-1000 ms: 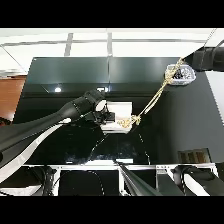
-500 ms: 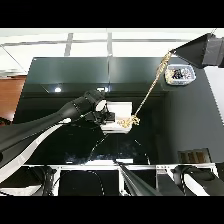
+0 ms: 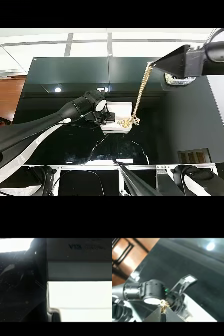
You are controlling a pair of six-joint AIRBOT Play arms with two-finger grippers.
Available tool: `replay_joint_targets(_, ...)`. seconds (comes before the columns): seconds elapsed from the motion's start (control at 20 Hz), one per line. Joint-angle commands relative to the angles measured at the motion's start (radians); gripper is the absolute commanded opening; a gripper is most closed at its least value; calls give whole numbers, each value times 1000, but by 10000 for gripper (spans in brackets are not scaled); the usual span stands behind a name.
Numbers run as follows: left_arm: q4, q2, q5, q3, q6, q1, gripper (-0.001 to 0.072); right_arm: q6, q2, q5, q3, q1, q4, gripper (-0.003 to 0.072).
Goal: Fold the box and place the chain.
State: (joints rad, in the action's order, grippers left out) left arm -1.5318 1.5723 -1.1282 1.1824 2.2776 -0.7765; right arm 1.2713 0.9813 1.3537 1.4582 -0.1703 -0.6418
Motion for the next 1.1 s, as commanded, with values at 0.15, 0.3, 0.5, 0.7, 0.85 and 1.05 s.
replay_joint_targets(0.15, 0, -1, 0, 0, 0, -1, 30, 0, 50, -16, 1, -121, 2, 18)
replay_joint_targets(0.3, 0, -1, 0, 0, 0, -1, 31, -2, 80, -23, -17, -135, -7, 18)
replay_joint_targets(0.5, 0, -1, 0, 0, 0, 0, 30, -5, 86, -48, -146, -135, -74, 18)
replay_joint_targets(0.7, 0, -1, 1, 0, 0, -1, 31, -7, 88, -118, -296, -130, -77, 18)
replay_joint_targets(0.85, -1, -1, 1, 0, 0, 0, 30, -7, 89, -172, -369, -129, -90, 18)
replay_joint_targets(1.05, -1, -1, 1, 0, 0, -1, 30, -6, 103, -192, -399, -130, -89, 18)
